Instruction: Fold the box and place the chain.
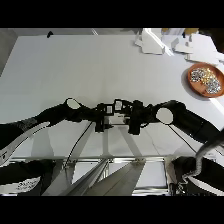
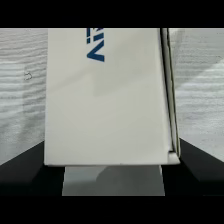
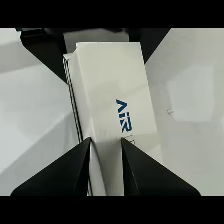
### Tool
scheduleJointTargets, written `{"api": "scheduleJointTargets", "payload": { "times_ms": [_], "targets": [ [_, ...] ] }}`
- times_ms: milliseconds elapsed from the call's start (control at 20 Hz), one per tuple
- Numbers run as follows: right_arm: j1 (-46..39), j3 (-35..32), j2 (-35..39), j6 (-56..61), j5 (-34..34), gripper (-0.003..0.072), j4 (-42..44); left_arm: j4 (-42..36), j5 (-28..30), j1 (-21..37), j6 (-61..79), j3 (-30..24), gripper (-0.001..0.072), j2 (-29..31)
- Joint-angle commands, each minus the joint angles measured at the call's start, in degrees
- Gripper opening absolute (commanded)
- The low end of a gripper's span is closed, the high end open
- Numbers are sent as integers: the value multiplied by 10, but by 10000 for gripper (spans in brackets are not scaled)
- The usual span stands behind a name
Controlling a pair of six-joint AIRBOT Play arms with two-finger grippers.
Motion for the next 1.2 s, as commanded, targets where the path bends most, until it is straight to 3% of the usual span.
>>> {"api": "scheduleJointTargets", "payload": {
  "times_ms": [0,100,450,550,600,1150],
  "targets": [
    [1,-1,4,-1,24,345,33,-3,3,0,-2,0,208,0],
    [1,-1,11,-1,22,401,34,-3,3,0,-2,0,208,0],
    [0,-1,49,0,18,386,10,-3,3,0,-2,0,208,0],
    [0,-1,59,9,19,131,-25,-3,3,0,-2,0,208,0],
    [0,-1,60,19,20,50,-37,-3,3,0,-2,0,208,0],
    [-21,-29,43,20,50,39,-10,-3,3,0,-2,0,208,0]
  ]
}}
